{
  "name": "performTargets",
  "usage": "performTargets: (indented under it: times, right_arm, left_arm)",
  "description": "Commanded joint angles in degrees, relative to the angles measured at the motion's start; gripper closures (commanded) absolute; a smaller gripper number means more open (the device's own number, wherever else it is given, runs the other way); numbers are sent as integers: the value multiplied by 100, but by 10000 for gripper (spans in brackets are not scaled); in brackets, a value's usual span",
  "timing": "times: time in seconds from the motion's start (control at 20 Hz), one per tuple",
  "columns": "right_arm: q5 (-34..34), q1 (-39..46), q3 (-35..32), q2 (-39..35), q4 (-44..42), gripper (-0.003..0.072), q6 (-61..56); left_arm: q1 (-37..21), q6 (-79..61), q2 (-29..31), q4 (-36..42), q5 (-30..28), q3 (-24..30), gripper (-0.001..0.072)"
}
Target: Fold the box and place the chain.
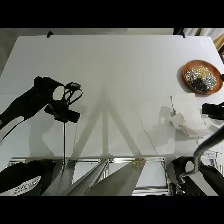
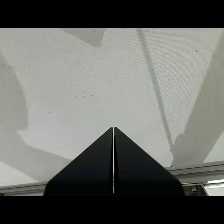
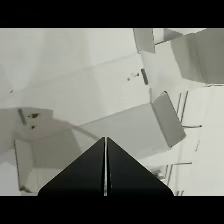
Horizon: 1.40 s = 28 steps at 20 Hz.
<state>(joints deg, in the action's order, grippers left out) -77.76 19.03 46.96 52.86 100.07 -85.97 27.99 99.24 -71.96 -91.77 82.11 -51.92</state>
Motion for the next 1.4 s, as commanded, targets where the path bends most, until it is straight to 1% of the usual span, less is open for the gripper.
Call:
performTargets:
  times: [0.0, 0.05, 0.2, 0.25, 0.3, 0.35, 0.45, 0.6, 0.8, 0.85, 0.9, 1.0, 1.05, 1.1, 1.2, 1.3, 1.35]
  right_arm:
    - [68, 118, 146, 315, 758, 670, -212]
    - [-11, 116, 361, 457, 1054, 667, -350]
    - [-229, 118, 1126, 857, 1585, 607, -361]
    - [-216, 116, 1298, 997, 1751, 430, -326]
    - [-192, 118, 1416, 1156, 1862, 211, -164]
    - [-192, 118, 1486, 1335, 1886, 167, -7]
    - [-247, 118, 1506, 1814, 1895, 167, 262]
    - [-385, 168, 1506, 2485, 2168, 167, 444]
    - [-240, 566, 1506, 2964, 2070, 179, 809]
    - [-219, 660, 1506, 3045, 1912, 190, 942]
    - [-208, 723, 1506, 3121, 1803, 246, 1038]
    - [-92, 752, 1506, 3235, 1665, 247, 1191]
    - [17, 752, 1506, 3261, 1561, 267, 1215]
    - [83, 754, 1504, 3296, 1449, 312, 1235]
    - [-105, 754, 1491, 3477, 1482, 461, 1233]
    - [-319, 752, 1491, 3648, 1475, 671, 1237]
    - [-291, 743, 1491, 3628, 1349, 673, 1235]
  left_arm:
    - [-4, 0, 2, 0, -2, 2, 699]
    - [-4, 0, 2, 0, -2, 2, 699]
    - [-4, 0, 2, 0, -2, 2, 699]
    - [-4, 0, 2, 0, -2, 2, 699]
    - [-4, 0, 2, 0, -2, 2, 699]
    - [-4, 0, 2, 0, -2, 2, 699]
    - [-4, 0, 2, 0, -2, 2, 699]
    - [-4, 0, 2, 0, -2, 2, 699]
    - [-4, 0, 2, 0, -2, 2, 699]
    - [-4, 0, 2, 0, -2, 2, 699]
    - [-4, 0, 2, 0, -2, 2, 699]
    - [-4, 0, 2, 0, -2, 2, 699]
    - [-4, 0, 2, 0, -2, 2, 699]
    - [-4, 0, 2, 0, -2, 2, 699]
    - [-4, 0, 2, 0, -2, 2, 699]
    - [-4, 0, 2, 0, -2, 2, 699]
    - [-4, 0, 2, 0, -2, 2, 699]
